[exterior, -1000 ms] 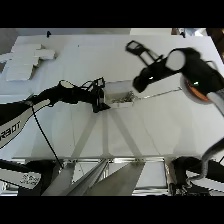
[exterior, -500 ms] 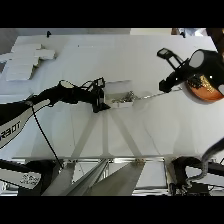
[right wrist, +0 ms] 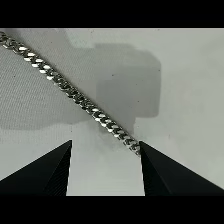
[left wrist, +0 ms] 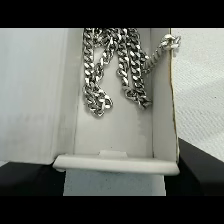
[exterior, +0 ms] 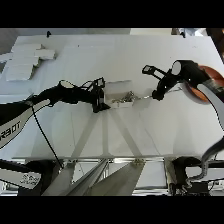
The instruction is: Fold the box and place the chain.
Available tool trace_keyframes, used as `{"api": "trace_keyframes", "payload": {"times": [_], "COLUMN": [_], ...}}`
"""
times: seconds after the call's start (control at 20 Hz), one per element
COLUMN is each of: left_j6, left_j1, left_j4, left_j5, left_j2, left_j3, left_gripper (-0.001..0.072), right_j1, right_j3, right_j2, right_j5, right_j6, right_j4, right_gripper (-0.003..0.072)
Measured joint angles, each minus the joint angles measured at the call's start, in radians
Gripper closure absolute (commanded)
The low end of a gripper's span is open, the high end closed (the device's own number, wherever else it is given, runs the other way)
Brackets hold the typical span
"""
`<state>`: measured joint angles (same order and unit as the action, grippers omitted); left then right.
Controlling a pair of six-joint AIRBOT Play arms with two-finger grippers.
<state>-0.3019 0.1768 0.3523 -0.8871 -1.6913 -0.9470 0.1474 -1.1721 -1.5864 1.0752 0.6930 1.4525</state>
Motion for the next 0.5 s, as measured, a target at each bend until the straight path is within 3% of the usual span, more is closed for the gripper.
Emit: {"api": "trace_keyframes", "payload": {"times": [0.25, 0.3, 0.5], "left_j6": [0.000, 0.000, 0.000], "left_j1": [0.000, 0.000, 0.000], "left_j4": [0.000, 0.000, 0.000], "left_j5": [0.000, 0.000, 0.000], "left_j2": [0.000, 0.000, 0.000], "left_j3": [0.000, 0.000, 0.000], "left_gripper": [0.0230, 0.0230, 0.0230], "right_j1": [0.006, 0.006, 0.006], "right_j3": [0.000, 0.000, -0.001], "right_j2": [-0.033, -0.037, -0.048], "right_j5": [-0.012, -0.014, -0.023], "right_j6": [-0.016, -0.017, -0.019], "right_j4": [0.005, 0.005, 0.011], "right_gripper": [0.0318, 0.0388, 0.0548]}}
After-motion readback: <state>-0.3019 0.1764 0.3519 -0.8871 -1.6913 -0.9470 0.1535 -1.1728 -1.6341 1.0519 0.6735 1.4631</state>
